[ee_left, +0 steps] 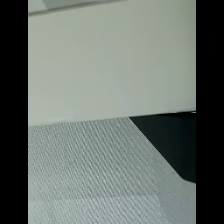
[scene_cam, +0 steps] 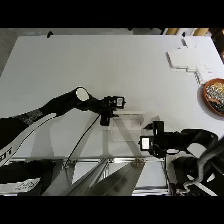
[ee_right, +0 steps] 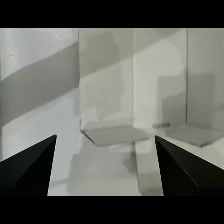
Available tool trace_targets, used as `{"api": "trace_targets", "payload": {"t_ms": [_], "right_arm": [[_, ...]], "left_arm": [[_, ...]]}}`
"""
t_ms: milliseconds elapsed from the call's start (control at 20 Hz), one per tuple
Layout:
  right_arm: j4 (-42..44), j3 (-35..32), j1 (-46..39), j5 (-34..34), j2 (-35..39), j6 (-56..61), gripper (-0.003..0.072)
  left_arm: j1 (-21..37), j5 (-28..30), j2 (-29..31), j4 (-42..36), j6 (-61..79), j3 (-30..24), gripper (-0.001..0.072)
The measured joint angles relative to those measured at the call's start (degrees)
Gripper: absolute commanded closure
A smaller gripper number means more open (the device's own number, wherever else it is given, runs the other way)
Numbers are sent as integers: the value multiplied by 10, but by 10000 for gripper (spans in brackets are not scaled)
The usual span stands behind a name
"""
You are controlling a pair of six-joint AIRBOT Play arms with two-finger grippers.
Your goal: Fold the box and place the chain.
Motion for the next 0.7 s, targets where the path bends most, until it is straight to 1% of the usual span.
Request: {"api": "trace_targets", "payload": {"t_ms": [150,300,400,600,700], "right_arm": [[-14,-47,40,-76,-2,-10,-5],[-31,-73,57,-125,-3,-12,-3],[-39,-81,62,-155,-13,-12,-3],[-54,-84,66,-219,-63,2,-1],[-52,-72,56,-231,-78,5,1]], "left_arm": [[0,0,0,0,0,0,697],[0,0,0,0,0,0,697],[0,0,0,0,0,0,697],[0,0,0,0,0,0,697],[0,0,0,0,0,0,697]]}}
